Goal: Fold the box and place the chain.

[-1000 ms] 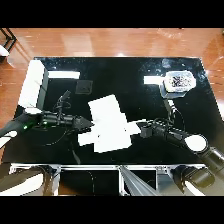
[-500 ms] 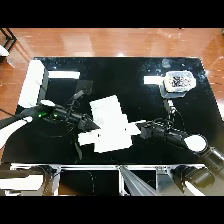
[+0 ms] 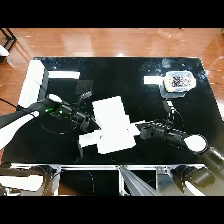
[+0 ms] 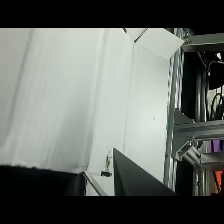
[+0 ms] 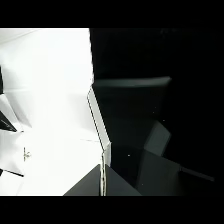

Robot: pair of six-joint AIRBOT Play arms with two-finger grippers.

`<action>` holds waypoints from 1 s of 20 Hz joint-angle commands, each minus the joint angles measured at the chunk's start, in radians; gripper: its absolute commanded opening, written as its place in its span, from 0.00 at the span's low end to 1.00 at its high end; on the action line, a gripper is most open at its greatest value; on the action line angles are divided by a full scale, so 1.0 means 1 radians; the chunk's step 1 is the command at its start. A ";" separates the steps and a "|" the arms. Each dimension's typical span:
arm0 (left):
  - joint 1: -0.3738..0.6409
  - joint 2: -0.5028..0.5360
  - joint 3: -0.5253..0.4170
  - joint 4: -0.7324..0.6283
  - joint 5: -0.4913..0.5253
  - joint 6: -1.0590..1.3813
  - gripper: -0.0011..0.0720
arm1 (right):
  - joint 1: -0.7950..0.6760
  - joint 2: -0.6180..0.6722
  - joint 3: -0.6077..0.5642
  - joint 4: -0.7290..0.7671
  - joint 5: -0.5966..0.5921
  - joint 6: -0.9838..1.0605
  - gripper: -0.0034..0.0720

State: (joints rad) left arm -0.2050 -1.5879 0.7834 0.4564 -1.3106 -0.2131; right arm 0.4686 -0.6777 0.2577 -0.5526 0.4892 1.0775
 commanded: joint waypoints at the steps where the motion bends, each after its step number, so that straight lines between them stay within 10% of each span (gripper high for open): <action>1: -0.002 -0.002 0.005 -0.005 0.005 0.001 0.42 | 0.001 0.000 -0.001 -0.002 0.000 0.001 0.07; 3: -0.002 -0.002 0.005 -0.003 0.006 0.002 0.12 | 0.001 0.000 -0.001 -0.002 0.000 0.001 0.07; 5: -0.002 -0.002 0.005 -0.003 0.017 0.002 0.05 | 0.001 0.000 -0.001 -0.002 0.000 0.001 0.08; 6: -0.002 -0.002 0.005 -0.001 0.021 0.002 0.05 | 0.001 0.000 -0.001 -0.006 0.000 0.001 0.26; 8: -0.002 -0.002 0.006 0.001 0.019 0.002 0.05 | 0.000 0.000 0.002 -0.045 0.003 0.000 0.98; 15: -0.002 0.038 0.013 0.021 -0.034 0.015 0.05 | -0.243 0.004 0.175 -0.489 0.223 0.000 0.98; 20: -0.050 0.183 -0.008 0.079 0.053 0.085 0.04 | -0.369 0.004 0.235 -0.504 0.170 0.000 0.98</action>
State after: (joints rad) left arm -0.2279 -1.4788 0.7887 0.5037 -1.3098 -0.1726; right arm 0.1646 -0.6746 0.4614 -1.0115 0.6632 1.0779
